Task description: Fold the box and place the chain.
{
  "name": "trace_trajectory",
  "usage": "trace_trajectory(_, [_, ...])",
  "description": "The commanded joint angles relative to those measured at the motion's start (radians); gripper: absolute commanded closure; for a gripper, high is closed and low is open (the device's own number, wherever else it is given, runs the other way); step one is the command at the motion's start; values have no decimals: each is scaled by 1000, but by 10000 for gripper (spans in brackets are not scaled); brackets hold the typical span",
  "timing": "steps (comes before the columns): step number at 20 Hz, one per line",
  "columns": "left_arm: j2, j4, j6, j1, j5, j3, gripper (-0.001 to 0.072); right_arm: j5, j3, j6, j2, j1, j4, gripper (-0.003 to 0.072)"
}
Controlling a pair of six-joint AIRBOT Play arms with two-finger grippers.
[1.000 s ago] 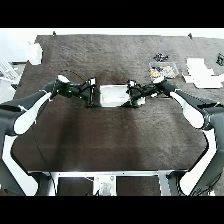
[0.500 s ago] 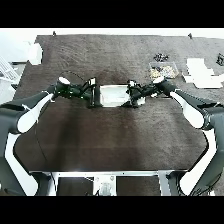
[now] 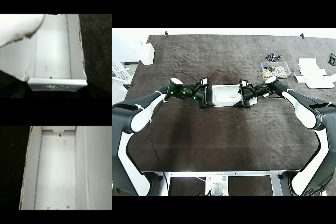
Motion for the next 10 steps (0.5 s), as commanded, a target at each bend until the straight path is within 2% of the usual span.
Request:
trace_trajectory(1, [-3, -2, 0, 6, -21, 3, -11, 1, 0, 0, 0, 0, 0, 95])
trace_trajectory(5, [-72, 8, -55, 4, -114, 97, -11, 1, 0, 0, 0, 0, 0, 95])
trace_trajectory(10, [-81, 14, -56, -1, -97, 114, -6, 1, 0, 0, 0, 0, 0, 96])
